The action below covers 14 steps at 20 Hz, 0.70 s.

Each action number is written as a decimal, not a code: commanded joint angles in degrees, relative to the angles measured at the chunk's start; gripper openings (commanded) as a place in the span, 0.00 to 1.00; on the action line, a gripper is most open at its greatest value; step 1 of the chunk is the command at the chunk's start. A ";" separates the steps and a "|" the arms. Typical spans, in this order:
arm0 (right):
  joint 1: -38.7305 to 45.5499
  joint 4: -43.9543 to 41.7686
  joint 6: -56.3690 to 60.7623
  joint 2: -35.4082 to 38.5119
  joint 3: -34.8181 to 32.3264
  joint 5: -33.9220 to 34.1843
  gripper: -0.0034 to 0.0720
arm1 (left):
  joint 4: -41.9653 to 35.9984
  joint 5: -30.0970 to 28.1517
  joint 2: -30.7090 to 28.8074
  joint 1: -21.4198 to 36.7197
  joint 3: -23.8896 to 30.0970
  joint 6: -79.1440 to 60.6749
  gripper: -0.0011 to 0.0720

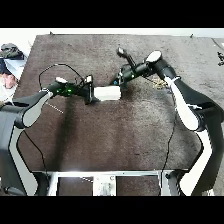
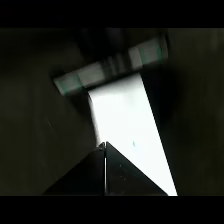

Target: Fold the box and place the chain.

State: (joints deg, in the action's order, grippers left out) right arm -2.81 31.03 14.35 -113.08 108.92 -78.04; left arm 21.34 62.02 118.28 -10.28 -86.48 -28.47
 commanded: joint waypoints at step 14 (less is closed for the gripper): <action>0.39 -5.20 2.01 74.14 -77.83 67.25 0.02 | 0.02 -0.04 0.00 0.04 -0.02 -0.07 0.39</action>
